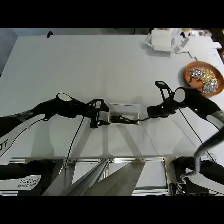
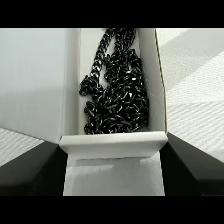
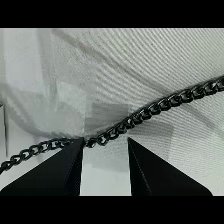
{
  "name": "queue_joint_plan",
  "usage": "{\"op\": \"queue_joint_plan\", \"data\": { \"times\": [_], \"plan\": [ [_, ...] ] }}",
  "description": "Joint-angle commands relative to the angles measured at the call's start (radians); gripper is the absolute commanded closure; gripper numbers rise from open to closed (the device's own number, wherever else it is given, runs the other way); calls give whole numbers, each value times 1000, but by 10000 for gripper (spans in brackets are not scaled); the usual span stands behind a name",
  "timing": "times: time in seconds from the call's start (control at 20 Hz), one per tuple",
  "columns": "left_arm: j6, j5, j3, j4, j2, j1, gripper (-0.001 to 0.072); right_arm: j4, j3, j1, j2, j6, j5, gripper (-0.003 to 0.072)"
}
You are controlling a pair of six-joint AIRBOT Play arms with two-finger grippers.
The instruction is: Fold the box and place the chain.
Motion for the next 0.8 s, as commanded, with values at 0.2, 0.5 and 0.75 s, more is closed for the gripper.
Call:
{"op": "queue_joint_plan", "data": {
  "times": [0.2,0.5,0.75],
  "plan": [
    [0,0,0,0,0,1,691,-2,0,0,-13,3,33,667],
    [0,0,0,0,0,1,691,-1,0,0,130,-67,99,668],
    [0,0,0,0,0,1,691,100,0,0,374,-129,216,668]
  ]
}}
